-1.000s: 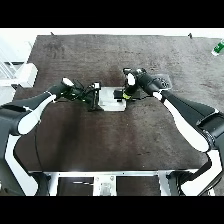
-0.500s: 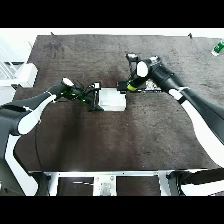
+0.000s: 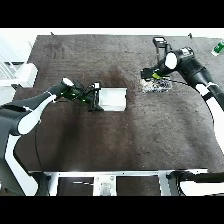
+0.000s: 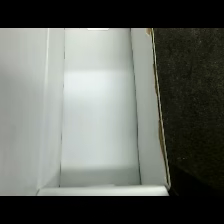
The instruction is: Fold the box and place the chain.
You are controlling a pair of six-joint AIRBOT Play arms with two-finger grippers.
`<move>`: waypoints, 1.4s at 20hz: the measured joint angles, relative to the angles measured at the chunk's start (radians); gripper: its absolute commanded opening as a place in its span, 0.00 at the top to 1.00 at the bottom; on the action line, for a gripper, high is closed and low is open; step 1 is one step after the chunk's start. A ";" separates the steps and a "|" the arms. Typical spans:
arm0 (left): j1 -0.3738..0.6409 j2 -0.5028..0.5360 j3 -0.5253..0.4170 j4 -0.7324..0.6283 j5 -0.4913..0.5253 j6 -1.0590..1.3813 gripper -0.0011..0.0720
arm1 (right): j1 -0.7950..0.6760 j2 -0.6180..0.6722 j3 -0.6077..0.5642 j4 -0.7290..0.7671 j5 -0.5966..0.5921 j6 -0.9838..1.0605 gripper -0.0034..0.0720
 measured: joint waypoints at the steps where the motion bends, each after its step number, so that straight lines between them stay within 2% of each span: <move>1: 0.000 0.000 0.000 0.000 0.000 0.000 0.26 | -0.032 -0.008 -0.013 0.021 -0.019 -0.027 0.47; 3: 0.000 0.000 0.000 0.000 0.000 0.000 0.26 | -0.086 -0.032 -0.028 0.071 -0.052 -0.067 0.55; 9: 0.000 0.000 0.000 0.000 0.000 -0.001 0.26 | -0.147 -0.145 -0.043 0.225 -0.099 -0.128 0.55; 15: 0.000 0.000 0.000 0.000 0.000 -0.001 0.26 | -0.158 -0.204 -0.044 0.292 -0.137 -0.135 0.57; 18: 0.000 0.000 0.000 0.000 0.000 -0.001 0.26 | -0.159 -0.214 -0.044 0.299 -0.153 -0.131 0.81; 20: 0.000 0.000 0.000 0.000 0.000 -0.001 0.26 | -0.160 -0.219 -0.044 0.305 -0.164 -0.127 0.81; 22: 0.000 0.000 0.000 0.000 0.000 -0.001 0.26 | -0.164 -0.222 -0.044 0.307 -0.175 -0.122 0.94; 28: 0.000 0.000 0.000 0.000 0.000 -0.001 0.26 | -0.177 -0.221 -0.042 0.307 -0.187 -0.116 0.94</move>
